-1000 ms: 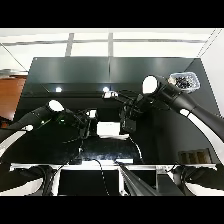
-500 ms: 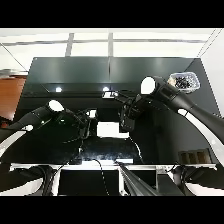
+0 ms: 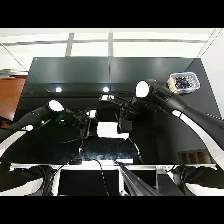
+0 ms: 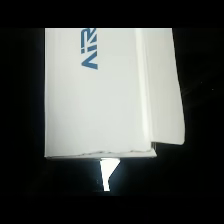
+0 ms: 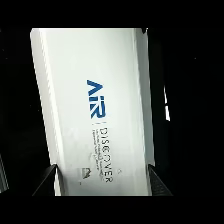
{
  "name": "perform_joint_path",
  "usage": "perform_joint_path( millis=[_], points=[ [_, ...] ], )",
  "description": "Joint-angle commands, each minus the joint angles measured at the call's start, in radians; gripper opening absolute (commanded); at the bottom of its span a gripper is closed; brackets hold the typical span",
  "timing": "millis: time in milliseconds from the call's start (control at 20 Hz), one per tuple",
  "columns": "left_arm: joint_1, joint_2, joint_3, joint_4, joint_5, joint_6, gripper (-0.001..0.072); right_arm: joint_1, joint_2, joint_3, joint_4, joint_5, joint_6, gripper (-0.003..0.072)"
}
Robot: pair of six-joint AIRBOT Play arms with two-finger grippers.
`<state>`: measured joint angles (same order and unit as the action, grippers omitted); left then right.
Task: Fold the box and place the chain.
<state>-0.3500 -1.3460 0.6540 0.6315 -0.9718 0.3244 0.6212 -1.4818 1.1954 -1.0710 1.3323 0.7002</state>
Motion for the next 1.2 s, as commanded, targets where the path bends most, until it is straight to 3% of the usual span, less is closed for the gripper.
perform_joint_path(
  millis=[0,300,600,1150],
  points=[
    [0.0,-0.001,-0.001,0.0,0.0,0.0,0.0469,0.004,0.001,0.0,-0.004,0.038,0.004,0.0693],
    [0.0,-0.001,-0.001,0.0,0.0,0.0,0.0469,0.015,0.031,0.0,-0.011,0.058,0.031,0.0694],
    [0.0,-0.001,-0.001,0.0,0.0,0.0,0.0469,0.106,0.031,0.0,-0.177,-0.006,0.12,0.0693],
    [0.0,-0.001,-0.001,0.0,0.0,0.0,0.0469,0.106,0.137,0.003,-0.19,-0.016,0.126,0.0693]
  ],
)
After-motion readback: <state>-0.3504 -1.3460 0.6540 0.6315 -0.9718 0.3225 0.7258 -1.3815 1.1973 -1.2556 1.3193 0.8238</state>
